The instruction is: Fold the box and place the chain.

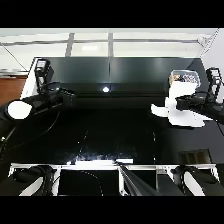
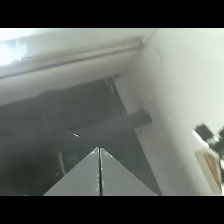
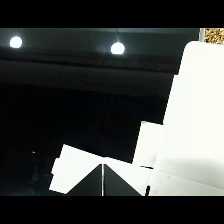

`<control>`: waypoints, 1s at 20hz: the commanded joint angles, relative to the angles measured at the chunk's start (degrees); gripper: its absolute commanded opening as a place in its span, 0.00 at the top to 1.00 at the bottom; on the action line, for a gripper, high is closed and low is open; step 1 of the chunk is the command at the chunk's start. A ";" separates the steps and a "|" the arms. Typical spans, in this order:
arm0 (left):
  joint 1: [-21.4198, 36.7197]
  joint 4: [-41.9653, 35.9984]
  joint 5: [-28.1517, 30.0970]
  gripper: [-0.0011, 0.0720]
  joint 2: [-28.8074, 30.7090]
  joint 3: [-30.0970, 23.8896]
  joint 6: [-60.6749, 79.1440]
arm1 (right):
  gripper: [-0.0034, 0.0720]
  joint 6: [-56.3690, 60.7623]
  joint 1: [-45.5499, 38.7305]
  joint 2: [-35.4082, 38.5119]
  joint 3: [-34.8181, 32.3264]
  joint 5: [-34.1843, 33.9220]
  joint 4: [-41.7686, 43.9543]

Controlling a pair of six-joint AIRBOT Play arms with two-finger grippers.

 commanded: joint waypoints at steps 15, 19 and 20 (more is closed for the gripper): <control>-5.46 -0.79 4.46 0.01 -7.37 0.98 -0.07 | 0.00 32.15 -40.96 -27.67 28.20 11.52 -31.04; -5.46 -0.98 4.57 0.01 -7.34 1.27 -0.09 | 0.00 12.70 -52.54 -44.35 40.04 35.74 -4.70; -5.46 -0.98 4.55 0.01 -7.37 1.27 -0.07 | 0.00 8.50 -53.72 -48.37 42.29 42.01 2.34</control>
